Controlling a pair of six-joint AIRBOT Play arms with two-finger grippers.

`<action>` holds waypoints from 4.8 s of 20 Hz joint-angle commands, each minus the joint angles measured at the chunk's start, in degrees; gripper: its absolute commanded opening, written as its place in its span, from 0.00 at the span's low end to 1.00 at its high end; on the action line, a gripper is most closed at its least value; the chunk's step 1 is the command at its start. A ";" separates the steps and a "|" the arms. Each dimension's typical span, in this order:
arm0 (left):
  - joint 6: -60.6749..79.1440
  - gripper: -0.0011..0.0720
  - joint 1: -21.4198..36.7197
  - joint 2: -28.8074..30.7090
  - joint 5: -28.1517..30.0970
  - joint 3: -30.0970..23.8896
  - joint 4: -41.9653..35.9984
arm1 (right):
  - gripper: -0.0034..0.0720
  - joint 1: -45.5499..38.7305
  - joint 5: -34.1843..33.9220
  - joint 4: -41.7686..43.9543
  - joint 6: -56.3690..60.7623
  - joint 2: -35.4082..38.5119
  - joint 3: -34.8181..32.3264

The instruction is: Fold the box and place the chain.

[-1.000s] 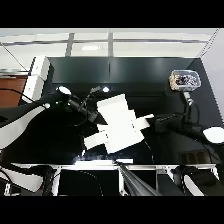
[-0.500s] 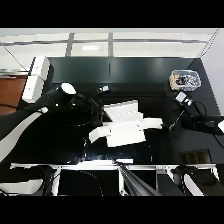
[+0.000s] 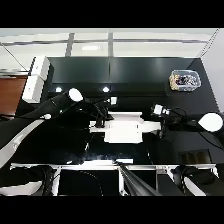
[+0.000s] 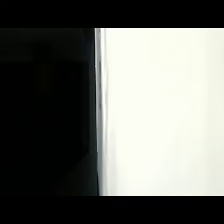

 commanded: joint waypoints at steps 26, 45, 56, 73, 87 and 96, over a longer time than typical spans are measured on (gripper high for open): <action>-1.70 0.05 -0.26 -1.40 1.25 -4.50 0.85 | 1.00 11.34 -9.53 11.87 -9.84 -6.91 -10.16; -1.70 0.05 -0.26 -1.40 0.98 -4.50 0.83 | 1.00 16.24 -21.05 14.08 -10.43 -7.69 -8.90; -1.70 0.05 -0.26 -1.40 0.96 -4.48 0.83 | 1.00 8.74 -19.74 20.44 -16.15 -9.07 -6.14; -1.70 0.05 -0.26 -1.40 1.05 -4.48 0.83 | 1.00 4.20 -9.27 38.23 -34.82 -16.81 -6.69; -1.70 0.05 -0.26 -1.40 1.29 -4.48 0.81 | 1.00 5.31 -13.38 31.56 -34.80 -18.64 -8.24; -1.70 0.05 -0.26 -1.40 1.31 -4.46 0.44 | 1.00 5.33 -14.12 30.62 -35.08 -21.51 -8.22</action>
